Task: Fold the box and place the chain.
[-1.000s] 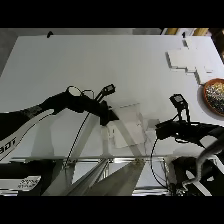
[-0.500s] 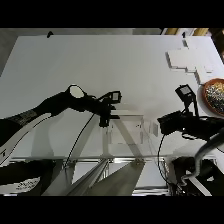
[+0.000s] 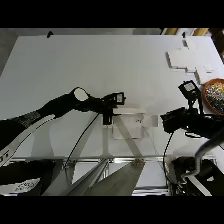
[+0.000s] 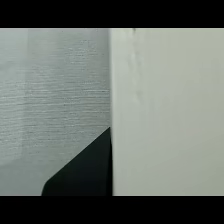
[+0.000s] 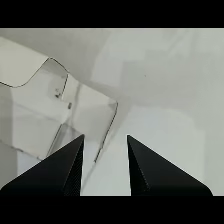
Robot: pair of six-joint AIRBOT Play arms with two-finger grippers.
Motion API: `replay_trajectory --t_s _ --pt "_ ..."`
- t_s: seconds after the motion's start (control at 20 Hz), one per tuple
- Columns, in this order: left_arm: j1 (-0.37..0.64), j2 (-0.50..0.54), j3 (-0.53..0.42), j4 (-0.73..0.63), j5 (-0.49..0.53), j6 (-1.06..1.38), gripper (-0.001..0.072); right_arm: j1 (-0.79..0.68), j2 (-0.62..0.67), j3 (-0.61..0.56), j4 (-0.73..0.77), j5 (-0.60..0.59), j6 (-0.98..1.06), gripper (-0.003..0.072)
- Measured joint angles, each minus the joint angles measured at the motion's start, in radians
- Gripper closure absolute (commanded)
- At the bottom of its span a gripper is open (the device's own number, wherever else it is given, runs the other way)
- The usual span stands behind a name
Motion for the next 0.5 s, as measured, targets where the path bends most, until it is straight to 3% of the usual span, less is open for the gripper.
replay_trajectory --t_s 0.5 --pt "-0.002 -0.031 0.000 -0.001 0.006 -0.004 0.0707 0.000 0.000 0.001 -0.003 -0.005 -0.001 0.0383"
